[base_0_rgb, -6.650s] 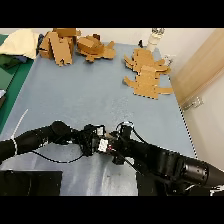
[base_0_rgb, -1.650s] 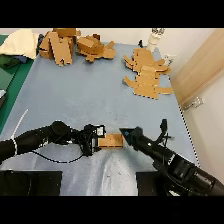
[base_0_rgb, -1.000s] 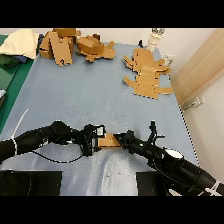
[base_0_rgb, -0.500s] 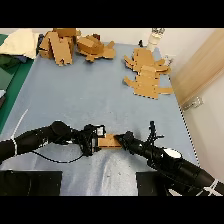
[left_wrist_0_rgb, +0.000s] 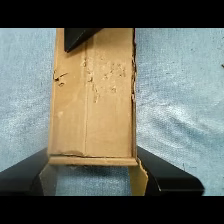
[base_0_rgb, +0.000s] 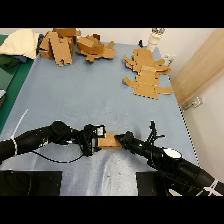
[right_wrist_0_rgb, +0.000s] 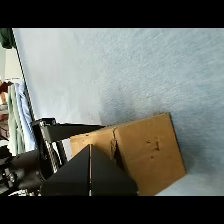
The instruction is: Fold the box.
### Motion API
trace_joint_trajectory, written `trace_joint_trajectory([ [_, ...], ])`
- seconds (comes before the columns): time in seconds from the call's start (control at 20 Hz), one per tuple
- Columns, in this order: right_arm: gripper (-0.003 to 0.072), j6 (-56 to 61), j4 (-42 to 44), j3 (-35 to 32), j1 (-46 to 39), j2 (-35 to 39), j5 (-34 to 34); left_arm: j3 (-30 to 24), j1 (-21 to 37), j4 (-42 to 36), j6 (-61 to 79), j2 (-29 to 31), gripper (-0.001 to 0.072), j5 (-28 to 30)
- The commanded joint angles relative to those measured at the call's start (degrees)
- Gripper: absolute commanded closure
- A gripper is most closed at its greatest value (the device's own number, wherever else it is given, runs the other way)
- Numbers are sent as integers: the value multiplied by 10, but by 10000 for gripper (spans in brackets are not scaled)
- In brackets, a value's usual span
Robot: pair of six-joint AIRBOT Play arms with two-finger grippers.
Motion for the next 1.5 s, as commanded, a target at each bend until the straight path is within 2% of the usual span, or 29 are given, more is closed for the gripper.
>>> trace_joint_trajectory([
  [0.0, 689, 0, -12, 0, 0, -6, -2, 0, 0, 0, 0, 0, 225, 0],
  [0.75, 688, 0, -12, 4, 0, -22, 0, 0, 0, 0, 0, 0, 225, 0],
  [0.95, 687, -5, -14, 23, -1, 16, -2, 0, 0, 0, 0, 0, 225, 0],
  [1.3, 686, -7, -38, 33, -3, 144, -139, 1, 0, -4, -1, 1, 225, 1],
  [1.45, 686, -7, -38, 33, -3, 173, -164, 10, 1, -3, -75, 13, 225, 26],
])
